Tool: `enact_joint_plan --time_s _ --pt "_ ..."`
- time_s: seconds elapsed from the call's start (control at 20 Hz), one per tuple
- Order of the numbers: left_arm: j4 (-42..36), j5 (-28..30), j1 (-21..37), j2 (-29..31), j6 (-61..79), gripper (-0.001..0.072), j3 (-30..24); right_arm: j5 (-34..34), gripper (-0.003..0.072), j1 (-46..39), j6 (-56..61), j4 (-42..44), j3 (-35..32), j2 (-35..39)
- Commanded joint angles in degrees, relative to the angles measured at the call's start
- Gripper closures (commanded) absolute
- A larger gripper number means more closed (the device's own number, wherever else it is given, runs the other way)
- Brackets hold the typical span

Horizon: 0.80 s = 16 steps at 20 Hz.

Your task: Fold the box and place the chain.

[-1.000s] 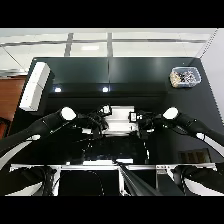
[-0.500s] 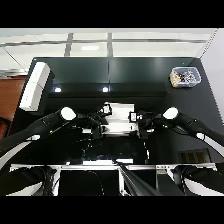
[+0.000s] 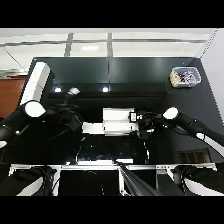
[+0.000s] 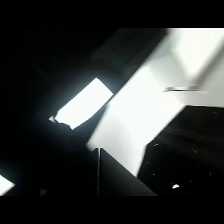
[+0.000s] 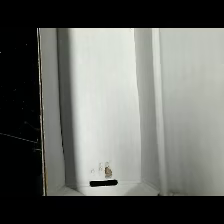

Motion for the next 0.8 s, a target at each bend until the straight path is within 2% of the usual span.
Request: enact_joint_plan --time_s 0.0,0.1,0.2,0.4,0.6,0.75 --pt "-10.67 -6.49 14.75 -1.44 -20.68 0.0682 -5.97 0.02 0.0675 0.07 0.02 0.02 -0.04 -0.02" --pt "-26.03 -10.62 20.46 -5.51 -10.1 0.0684 -9.53 0.02 0.0676 0.07 0.02 0.02 -0.04 -0.02" --pt "-28.2 -11.39 20.04 -9.68 -7.28 0.0684 -9.7 0.02 0.0675 0.07 0.02 0.02 -0.04 -0.02" --pt "-28.65 -6.67 12.28 -16.06 -7.26 0.0684 -9.53 0.02 0.0675 0.07 0.02 0.02 -0.04 -0.02" --pt "-34.56 -7.26 3.54 -19.06 -0.63 0.0684 -7.69 0.02 0.0675 0.07 0.02 0.02 -0.04 -0.02" --pt "-37.64 -9.05 0.66 -19.08 3.48 0.0683 -5.29 0.02 0.0675 0.07 0.02 0.02 -0.04 -0.02"
